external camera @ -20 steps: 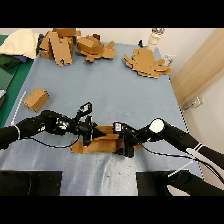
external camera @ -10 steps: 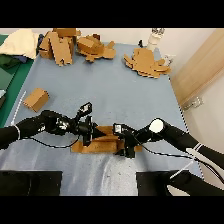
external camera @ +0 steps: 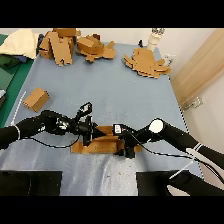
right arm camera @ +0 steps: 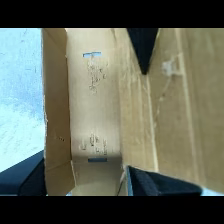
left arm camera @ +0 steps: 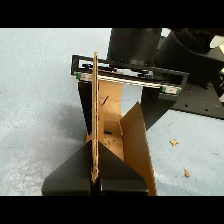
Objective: Fold the box.
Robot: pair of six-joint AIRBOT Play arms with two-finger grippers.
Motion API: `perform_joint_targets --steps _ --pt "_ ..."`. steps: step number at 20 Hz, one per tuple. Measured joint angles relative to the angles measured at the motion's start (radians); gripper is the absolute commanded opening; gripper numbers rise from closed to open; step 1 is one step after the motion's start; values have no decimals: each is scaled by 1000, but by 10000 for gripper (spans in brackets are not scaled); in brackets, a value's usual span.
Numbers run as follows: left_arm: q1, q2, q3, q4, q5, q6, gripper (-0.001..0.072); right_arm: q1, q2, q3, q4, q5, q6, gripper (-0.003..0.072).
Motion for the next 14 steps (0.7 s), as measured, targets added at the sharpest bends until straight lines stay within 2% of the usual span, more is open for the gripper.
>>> perform_joint_targets --steps 14 --pt "0 0 0 0 0 0 12 1 0 0 -3 -15 -1 701"
